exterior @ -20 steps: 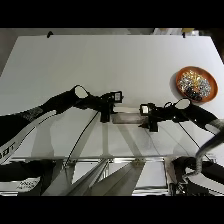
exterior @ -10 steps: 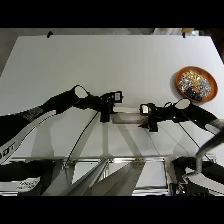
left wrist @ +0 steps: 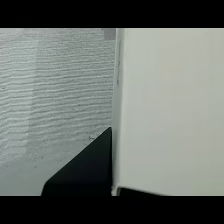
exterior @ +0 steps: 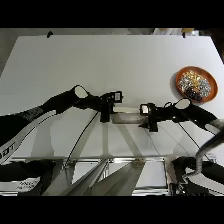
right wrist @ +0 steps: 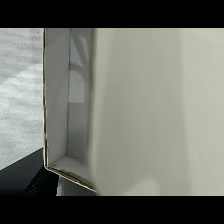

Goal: Fold the box and place the chain.

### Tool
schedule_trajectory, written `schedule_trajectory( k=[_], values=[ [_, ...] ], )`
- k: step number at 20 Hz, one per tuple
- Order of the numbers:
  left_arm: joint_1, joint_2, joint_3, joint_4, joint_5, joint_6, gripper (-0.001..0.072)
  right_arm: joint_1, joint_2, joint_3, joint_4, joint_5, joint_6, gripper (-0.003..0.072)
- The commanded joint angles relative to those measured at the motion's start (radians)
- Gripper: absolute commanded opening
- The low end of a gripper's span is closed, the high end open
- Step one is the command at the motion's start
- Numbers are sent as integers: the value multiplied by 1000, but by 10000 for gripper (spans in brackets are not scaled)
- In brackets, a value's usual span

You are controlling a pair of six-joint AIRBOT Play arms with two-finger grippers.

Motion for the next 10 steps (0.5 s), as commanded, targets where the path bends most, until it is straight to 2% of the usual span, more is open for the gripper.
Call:
schedule_trajectory(
  k=[1,10],
  values=[
    [-1,0,1,0,0,0,14,0,0,1,0,-1,0,558],
    [-1,0,1,-23,-21,-7,12,0,0,1,0,-1,1,558]
  ],
)
